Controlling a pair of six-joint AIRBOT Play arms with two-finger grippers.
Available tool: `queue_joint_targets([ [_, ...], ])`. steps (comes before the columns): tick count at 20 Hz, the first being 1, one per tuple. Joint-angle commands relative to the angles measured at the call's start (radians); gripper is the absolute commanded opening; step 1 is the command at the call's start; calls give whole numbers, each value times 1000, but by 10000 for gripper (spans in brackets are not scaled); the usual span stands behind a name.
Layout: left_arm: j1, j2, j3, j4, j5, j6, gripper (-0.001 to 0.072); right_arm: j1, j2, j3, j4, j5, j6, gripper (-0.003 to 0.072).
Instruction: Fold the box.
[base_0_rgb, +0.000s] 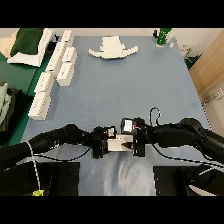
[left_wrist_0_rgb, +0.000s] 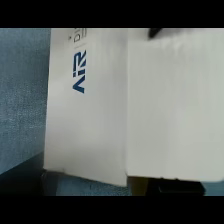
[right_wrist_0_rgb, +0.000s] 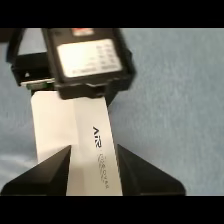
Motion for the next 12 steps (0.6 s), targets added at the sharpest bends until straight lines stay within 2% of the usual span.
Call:
queue_joint_targets([
  [1, -1, 0, 0, 1, 0, 0, 441, 43, -2, 0, -8, -13, -146, 470],
  [12, -1, 0, 0, 1, 0, 0, 441, 99, -93, -6, -111, 43, -165, 470],
])
